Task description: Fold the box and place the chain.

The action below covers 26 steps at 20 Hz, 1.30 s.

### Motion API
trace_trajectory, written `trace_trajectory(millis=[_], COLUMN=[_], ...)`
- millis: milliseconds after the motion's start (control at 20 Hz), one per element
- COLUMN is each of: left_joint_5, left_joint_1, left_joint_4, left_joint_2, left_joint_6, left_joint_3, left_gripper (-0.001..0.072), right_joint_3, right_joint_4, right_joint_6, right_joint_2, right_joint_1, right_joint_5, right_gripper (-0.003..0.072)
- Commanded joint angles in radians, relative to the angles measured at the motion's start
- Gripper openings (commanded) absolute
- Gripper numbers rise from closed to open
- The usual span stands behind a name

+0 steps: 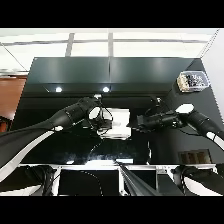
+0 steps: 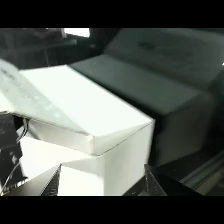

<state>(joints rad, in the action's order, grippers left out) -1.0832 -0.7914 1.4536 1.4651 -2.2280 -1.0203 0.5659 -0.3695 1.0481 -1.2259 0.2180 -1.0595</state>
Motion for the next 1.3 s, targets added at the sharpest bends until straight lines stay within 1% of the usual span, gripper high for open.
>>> trace_trajectory(millis=[0,50,100,200,300,350,400,450,600,650,750,850,900,950,1000,1150,1250], left_joint_5=[0.000,0.000,0.000,0.000,0.000,0.000,0.000,0.000,0.000,0.000,0.000,0.000,0.000,-0.001,-0.002,-0.001,-0.001], left_joint_1=[0.000,0.000,0.000,0.000,0.000,0.000,0.000,0.000,0.000,0.000,0.000,0.000,0.000,0.000,0.000,0.000,0.000], left_joint_4=[0.000,0.000,0.000,0.000,0.000,0.000,0.000,0.000,0.000,0.000,0.000,0.000,0.000,0.000,0.000,0.000,0.000], left_joint_2=[0.001,0.001,0.001,0.001,0.001,0.001,0.001,0.001,0.001,0.001,0.001,0.001,0.001,0.001,0.001,0.001,0.001], left_joint_6=[0.000,0.000,0.000,0.000,0.000,0.000,0.000,0.000,0.000,0.000,0.000,0.000,0.000,0.000,0.000,0.000,0.000], left_joint_3=[-0.001,-0.001,-0.001,-0.001,-0.001,-0.001,-0.001,-0.001,-0.001,-0.001,-0.001,-0.001,-0.001,-0.001,-0.001,-0.001,-0.001], left_gripper=[0.0028,0.0028,0.0028,0.0028,0.0028,0.0028,0.0028,0.0028,0.0028,0.0028,0.0028,0.0028,0.0028,0.0028,0.0028,0.0028,0.0028], right_joint_3=[0.024,0.044,0.070,0.129,0.190,0.216,0.237,0.258,0.303,0.323,0.393,0.452,0.468,0.478,0.482,0.482,0.482], right_joint_4=[-0.029,-0.080,-0.154,-0.342,-0.579,-0.673,-0.728,-0.762,-0.801,-0.820,-0.906,-1.029,-1.044,-1.042,-1.042,-1.043,-1.044], right_joint_6=[0.050,0.097,0.159,0.360,0.598,0.682,0.726,0.760,0.861,0.891,0.947,1.072,1.106,1.115,1.129,1.202,1.229], right_joint_2=[-0.001,-0.001,-0.001,-0.001,-0.001,-0.003,-0.007,-0.017,-0.060,-0.080,-0.133,-0.174,-0.188,-0.200,-0.207,-0.210,-0.214], right_joint_1=[0.111,0.145,0.173,0.226,0.277,0.303,0.325,0.345,0.401,0.417,0.463,0.509,0.523,0.535,0.546,0.552,0.550], right_joint_5=[0.086,0.130,0.167,0.209,0.204,0.192,0.177,0.162,0.129,0.109,0.043,-0.039,-0.066,-0.082,-0.085,-0.090,-0.100], right_gripper=[0.0583,0.0509,0.0465,0.0466,0.0466,0.0466,0.0466,0.0466,0.0465,0.0435,0.0426,0.0417,0.0416,0.0350,0.0338,0.0337,0.0267])
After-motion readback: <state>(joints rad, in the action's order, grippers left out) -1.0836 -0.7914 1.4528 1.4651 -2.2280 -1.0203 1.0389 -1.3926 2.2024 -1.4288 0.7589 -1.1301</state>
